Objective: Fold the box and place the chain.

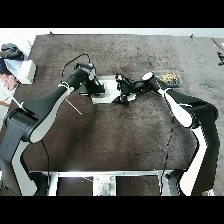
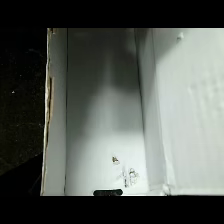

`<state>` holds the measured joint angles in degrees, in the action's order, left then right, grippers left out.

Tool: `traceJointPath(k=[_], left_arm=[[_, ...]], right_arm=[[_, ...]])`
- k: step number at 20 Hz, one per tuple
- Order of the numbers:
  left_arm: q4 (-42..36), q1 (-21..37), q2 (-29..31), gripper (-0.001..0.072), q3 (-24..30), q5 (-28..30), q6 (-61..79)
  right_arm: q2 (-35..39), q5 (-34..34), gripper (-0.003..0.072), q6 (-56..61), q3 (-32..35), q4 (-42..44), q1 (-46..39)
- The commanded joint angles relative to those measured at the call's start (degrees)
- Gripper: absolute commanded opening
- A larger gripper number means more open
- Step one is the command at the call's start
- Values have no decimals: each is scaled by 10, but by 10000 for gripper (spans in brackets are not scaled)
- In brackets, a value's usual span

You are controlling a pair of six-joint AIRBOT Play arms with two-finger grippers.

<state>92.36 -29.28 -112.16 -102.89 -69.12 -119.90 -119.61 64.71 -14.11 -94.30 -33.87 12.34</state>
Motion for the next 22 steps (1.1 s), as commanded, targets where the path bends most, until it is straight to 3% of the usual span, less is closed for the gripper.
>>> traceJointPath(k=[1,5,7,14,17,22], left_arm=[[-14,0,1,320,-32,-41,45],[3,0,2,321,-78,-117,127],[16,0,7,577,-90,-134,146],[41,1,81,574,-68,-73,176],[47,8,132,574,12,4,180],[-20,50,265,573,271,258,280]], right_arm=[[0,0,468,0,0,0,0],[0,0,468,0,0,0,0],[0,0,468,0,0,0,0],[0,0,468,0,0,0,0],[0,0,468,0,0,0,0],[0,0,468,0,0,0,0]])
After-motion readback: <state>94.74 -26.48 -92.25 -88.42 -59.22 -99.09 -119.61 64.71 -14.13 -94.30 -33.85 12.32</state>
